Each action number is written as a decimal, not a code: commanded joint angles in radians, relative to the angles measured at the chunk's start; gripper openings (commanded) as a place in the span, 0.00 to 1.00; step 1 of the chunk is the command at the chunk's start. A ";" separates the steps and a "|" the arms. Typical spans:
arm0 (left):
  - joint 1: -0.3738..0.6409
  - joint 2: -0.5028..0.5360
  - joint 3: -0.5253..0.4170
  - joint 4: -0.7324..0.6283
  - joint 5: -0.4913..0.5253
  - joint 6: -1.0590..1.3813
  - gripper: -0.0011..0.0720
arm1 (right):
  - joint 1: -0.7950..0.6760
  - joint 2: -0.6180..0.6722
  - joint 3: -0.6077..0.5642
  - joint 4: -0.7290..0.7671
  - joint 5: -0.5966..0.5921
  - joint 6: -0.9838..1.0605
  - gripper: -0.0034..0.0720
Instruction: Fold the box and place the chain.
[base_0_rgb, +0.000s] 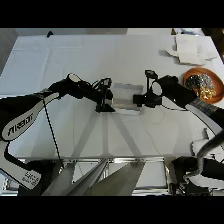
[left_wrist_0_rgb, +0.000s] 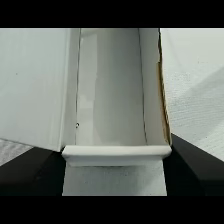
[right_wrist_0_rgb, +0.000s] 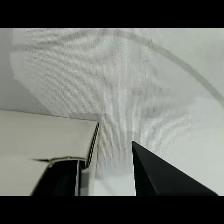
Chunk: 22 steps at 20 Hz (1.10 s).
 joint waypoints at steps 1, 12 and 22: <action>0.000 0.000 0.000 0.000 0.000 0.000 0.21 | 0.029 -0.016 0.002 -0.011 -0.023 0.061 0.48; 0.000 0.000 0.000 0.000 0.000 0.000 0.21 | 0.060 -0.051 0.002 -0.041 -0.047 0.134 0.17; 0.000 0.000 0.000 0.000 0.000 0.000 0.21 | 0.055 0.173 0.002 -0.146 0.010 0.129 0.56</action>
